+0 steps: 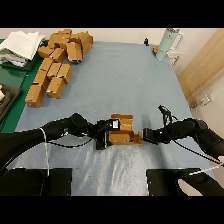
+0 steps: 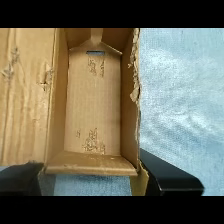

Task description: Fold the box.

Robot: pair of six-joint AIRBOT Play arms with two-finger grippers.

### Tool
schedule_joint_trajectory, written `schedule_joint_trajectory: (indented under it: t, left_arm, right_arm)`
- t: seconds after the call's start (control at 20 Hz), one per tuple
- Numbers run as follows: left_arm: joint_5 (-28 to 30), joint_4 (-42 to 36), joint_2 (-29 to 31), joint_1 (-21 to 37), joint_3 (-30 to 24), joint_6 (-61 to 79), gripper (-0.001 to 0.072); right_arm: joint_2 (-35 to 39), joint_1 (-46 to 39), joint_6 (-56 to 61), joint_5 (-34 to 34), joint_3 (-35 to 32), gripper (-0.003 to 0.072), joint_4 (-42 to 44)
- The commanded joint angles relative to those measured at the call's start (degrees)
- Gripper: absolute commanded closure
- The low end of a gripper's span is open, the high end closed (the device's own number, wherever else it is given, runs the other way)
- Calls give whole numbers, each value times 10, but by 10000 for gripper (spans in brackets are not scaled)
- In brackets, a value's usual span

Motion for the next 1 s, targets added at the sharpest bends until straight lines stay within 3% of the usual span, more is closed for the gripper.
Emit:
schedule_joint_trajectory:
  t: [0.0, 0.05, 0.1, 0.15, 0.45, 0.55, 0.95]
  left_arm:
    - [0, 0, 0, 0, 0, 0, 116]
    - [0, 0, 0, 0, 0, 0, 140]
    - [-10, 9, 0, 0, 0, 0, 317]
    - [-14, 17, 0, -1, 0, 0, 407]
    - [-14, 16, 0, 0, 0, 0, 388]
    - [-14, 16, 0, 0, 0, 0, 388]
    - [-14, 15, 0, 0, 0, 0, 389]
  right_arm:
    - [0, 0, 0, 1, 0, 680, 5]
    - [0, 0, 0, 1, 0, 680, 5]
    - [0, 0, 0, 1, 0, 680, 5]
    - [0, 0, 0, 1, -1, 680, 4]
    - [0, 0, 96, 0, -1, 679, -106]
    - [-5, 0, 94, -1, -5, 680, -103]
    - [-39, 0, -59, 36, -32, 680, 63]
